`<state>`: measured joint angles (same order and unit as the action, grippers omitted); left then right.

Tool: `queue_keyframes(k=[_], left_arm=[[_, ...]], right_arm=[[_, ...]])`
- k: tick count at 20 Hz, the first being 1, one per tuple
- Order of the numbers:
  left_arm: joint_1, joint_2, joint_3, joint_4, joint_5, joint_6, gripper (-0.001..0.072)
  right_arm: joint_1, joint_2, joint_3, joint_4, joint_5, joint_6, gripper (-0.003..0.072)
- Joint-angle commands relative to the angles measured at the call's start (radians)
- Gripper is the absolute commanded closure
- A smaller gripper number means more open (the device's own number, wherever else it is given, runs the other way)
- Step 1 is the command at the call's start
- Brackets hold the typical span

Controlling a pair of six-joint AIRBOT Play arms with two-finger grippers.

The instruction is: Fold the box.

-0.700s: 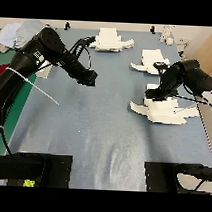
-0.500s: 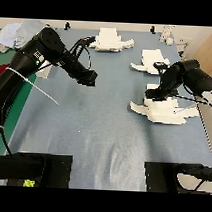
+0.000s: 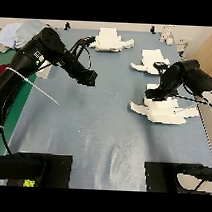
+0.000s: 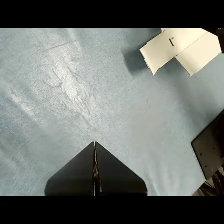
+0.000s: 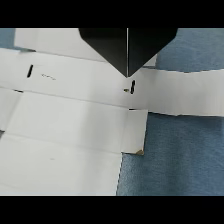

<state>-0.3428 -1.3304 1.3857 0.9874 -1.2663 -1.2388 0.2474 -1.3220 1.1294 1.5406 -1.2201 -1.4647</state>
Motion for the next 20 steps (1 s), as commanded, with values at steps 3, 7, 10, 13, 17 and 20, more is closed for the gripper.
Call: queue_keyframes(k=[3, 7, 10, 13, 17, 20], left_arm=[[0.000, 0.000, 0.000, 0.000, 0.000, 0.000, 0.0697], [-0.001, 0.000, 0.000, -0.002, 0.048, 0.000, 0.0697], [0.000, 0.000, 0.000, -0.003, 0.106, 0.000, 0.0697], [-0.001, 0.000, 0.000, -0.023, 0.145, 0.000, 0.0697], [-0.001, 0.000, 0.000, -0.091, 0.221, 0.000, 0.0697], [-0.001, -0.001, 0.000, -0.152, 0.240, 0.000, 0.0697]], right_arm=[[0.000, 0.000, 0.000, 0.172, 0.072, 0.002, 0.0681], [-0.029, 0.000, 0.058, 0.187, 0.076, 0.153, 0.0677], [-0.219, -0.019, 0.257, 0.067, -0.080, 0.197, 0.0439], [-0.512, -0.076, 0.397, 0.065, -0.239, 0.037, 0.0440], [-0.844, -0.192, 0.406, 0.221, -0.303, -0.169, 0.0440], [-0.985, -0.311, 0.406, 0.355, -0.373, -0.267, 0.0440]])
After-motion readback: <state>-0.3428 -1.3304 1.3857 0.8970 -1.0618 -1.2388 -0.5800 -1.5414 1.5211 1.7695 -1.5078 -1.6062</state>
